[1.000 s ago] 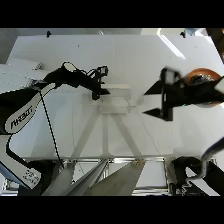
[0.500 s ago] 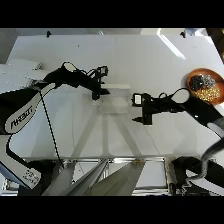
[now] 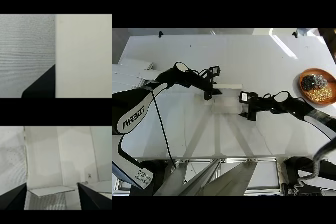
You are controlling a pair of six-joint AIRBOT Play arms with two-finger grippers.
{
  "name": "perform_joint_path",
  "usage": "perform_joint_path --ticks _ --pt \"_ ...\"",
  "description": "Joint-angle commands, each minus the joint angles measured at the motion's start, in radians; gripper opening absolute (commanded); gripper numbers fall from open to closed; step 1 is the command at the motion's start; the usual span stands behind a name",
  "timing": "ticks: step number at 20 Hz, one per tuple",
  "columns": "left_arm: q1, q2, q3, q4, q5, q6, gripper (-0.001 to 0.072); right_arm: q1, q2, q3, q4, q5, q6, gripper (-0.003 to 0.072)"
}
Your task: Fold the box and place the chain.
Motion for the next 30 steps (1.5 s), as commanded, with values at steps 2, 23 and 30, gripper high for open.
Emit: perform_joint_path --ticks 2,23,30 --pt "-0.001 0.001 0.0 0.0 0.0 0.0 0.0015 0.001 0.001 0.0 0.038 -0.055 0.09 0.0693" --pt "-0.001 0.001 0.0 0.0 0.0 0.0 0.0015 0.0 0.07 0.001 0.037 -0.235 0.296 0.0693" --pt "-0.001 0.001 0.0 0.0 0.0 0.0 0.0015 0.0 0.07 0.018 0.042 -0.194 0.154 0.0693"
